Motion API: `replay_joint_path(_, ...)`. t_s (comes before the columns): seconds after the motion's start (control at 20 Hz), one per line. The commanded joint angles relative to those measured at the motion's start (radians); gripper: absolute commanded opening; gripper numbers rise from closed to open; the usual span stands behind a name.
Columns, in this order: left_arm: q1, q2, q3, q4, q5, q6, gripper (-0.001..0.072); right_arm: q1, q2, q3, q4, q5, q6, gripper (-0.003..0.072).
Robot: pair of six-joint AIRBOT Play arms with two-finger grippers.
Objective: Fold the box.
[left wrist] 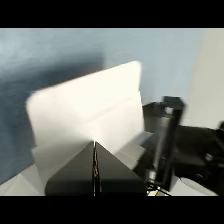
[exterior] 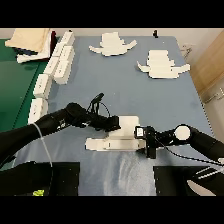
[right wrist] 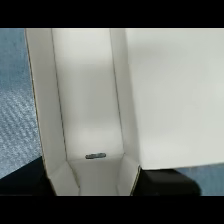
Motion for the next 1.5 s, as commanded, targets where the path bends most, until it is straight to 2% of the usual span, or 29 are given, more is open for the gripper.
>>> replay_joint_path(0.0,0.044,0.151,0.013,0.04,-0.055,0.073,0.0014,0.0,0.0,0.0,0.0,0.0,0.0,0.0502)
replay_joint_path(0.1,0.116,0.262,0.005,0.119,-0.179,0.074,0.0014,0.0,0.0,0.0,0.0,0.0,0.001,0.0502)
replay_joint_path(0.2,0.18,0.37,0.003,0.271,-0.291,0.095,0.0014,0.0,0.0,0.0,0.0,0.0,0.0,0.0502)
replay_joint_path(0.3,0.209,0.468,0.003,0.449,-0.351,0.174,0.0015,0.0,0.0,0.0,0.0,0.0,0.0,0.0502)
replay_joint_path(0.4,0.209,0.553,0.003,0.556,-0.399,0.344,0.0019,0.0,0.0,0.0,0.0,0.0,0.001,0.0502)
replay_joint_path(0.45,0.209,0.578,0.003,0.575,-0.412,0.403,0.0167,0.0,0.0,0.0,0.0,0.0,0.0,0.0502)
replay_joint_path(0.5,0.209,0.596,0.0,0.583,-0.41,0.457,0.0615,0.0,0.0,0.0,0.0,0.0,0.001,0.0502)
replay_joint_path(0.55,0.209,0.602,-0.004,0.586,-0.404,0.483,0.0693,0.0,0.0,0.0,0.0,0.0,0.0,0.0502)
replay_joint_path(0.7,0.216,0.599,-0.033,0.59,-0.403,0.651,0.0693,0.0,0.0,0.0,0.0,0.0,0.001,0.0502)
replay_joint_path(0.8,0.229,0.596,-0.1,0.578,-0.352,0.806,0.0693,0.0,0.0,0.0,0.0,0.0,0.0,0.0502)
replay_joint_path(0.9,0.228,0.583,-0.194,0.482,-0.269,0.962,0.0693,0.0,0.0,0.0,0.0,0.0,0.0,0.0502)
replay_joint_path(1.05,0.222,0.508,-0.292,0.312,-0.227,1.19,0.0692,0.0,0.0,0.0,0.0,0.0,0.0,0.0502)
replay_joint_path(1.3,0.086,0.335,-0.296,0.251,-0.143,1.275,0.0693,0.0,0.0,0.0,0.0,0.0,0.001,0.0502)
replay_joint_path(1.45,0.047,0.271,-0.296,0.249,-0.082,1.275,0.0693,0.0,0.0,0.0,0.0,0.0,0.001,0.0502)
